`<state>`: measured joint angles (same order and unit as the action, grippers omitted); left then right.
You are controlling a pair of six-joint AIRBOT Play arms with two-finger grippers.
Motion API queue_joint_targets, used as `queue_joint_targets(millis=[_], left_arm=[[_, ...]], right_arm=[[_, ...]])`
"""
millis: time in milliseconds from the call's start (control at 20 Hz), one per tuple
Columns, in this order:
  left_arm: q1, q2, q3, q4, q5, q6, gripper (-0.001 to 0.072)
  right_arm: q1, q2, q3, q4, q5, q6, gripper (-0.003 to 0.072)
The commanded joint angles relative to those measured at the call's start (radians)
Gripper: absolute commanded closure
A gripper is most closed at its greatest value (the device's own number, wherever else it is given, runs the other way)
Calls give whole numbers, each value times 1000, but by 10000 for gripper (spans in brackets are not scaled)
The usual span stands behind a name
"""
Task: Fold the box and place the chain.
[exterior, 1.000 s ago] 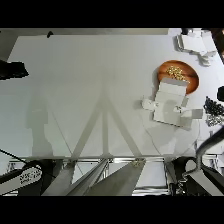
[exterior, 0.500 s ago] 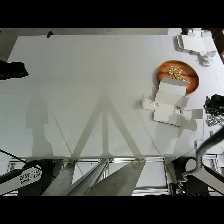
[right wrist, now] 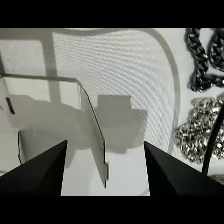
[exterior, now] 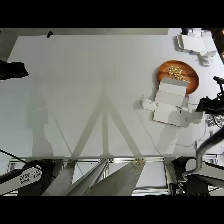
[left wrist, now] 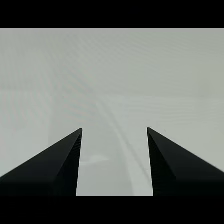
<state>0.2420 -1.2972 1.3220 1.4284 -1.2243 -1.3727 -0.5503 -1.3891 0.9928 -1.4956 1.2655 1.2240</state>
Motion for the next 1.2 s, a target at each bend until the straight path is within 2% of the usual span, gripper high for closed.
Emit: queue_joint_targets(millis=[0, 50, 100, 150, 250, 300, 450, 600, 750, 850, 1000, 1150], left_arm=[[0, -1, 1, 0, 0, 0, 252], [0, -1, 1, 0, 0, 0, 252], [0, -1, 1, 1, 0, 0, 252], [0, -1, 1, 0, 0, 0, 252], [0, -1, 1, 0, 0, 0, 252], [0, -1, 1, 0, 0, 0, 252], [0, -1, 1, 0, 0, 0, 252], [0, -1, 1, 0, 0, 0, 252], [0, -1, 1, 0, 0, 0, 252], [0, -1, 1, 0, 0, 0, 252], [0, -1, 1, 1, 1, 3, 252], [0, -1, 1, 3, 1, 45, 252]], right_arm=[[0, -42, 0, 10, -24, -22, 220], [0, -51, 0, 11, -24, -22, 280], [0, -61, 0, 14, -25, -23, 295], [0, -74, 0, 38, -26, -31, 344], [0, -100, 0, 101, -22, -60, 516], [0, -106, 0, 134, -22, -87, 666], [1, -105, 0, 225, -13, -154, 674], [12, -94, 0, 274, 51, -214, 675], [69, -45, 0, 294, 73, -265, 676], [119, -5, 0, 384, 68, -322, 676], [226, 52, -1, 522, 2, -393, 677], [353, 71, -25, 675, -124, -457, 677]])
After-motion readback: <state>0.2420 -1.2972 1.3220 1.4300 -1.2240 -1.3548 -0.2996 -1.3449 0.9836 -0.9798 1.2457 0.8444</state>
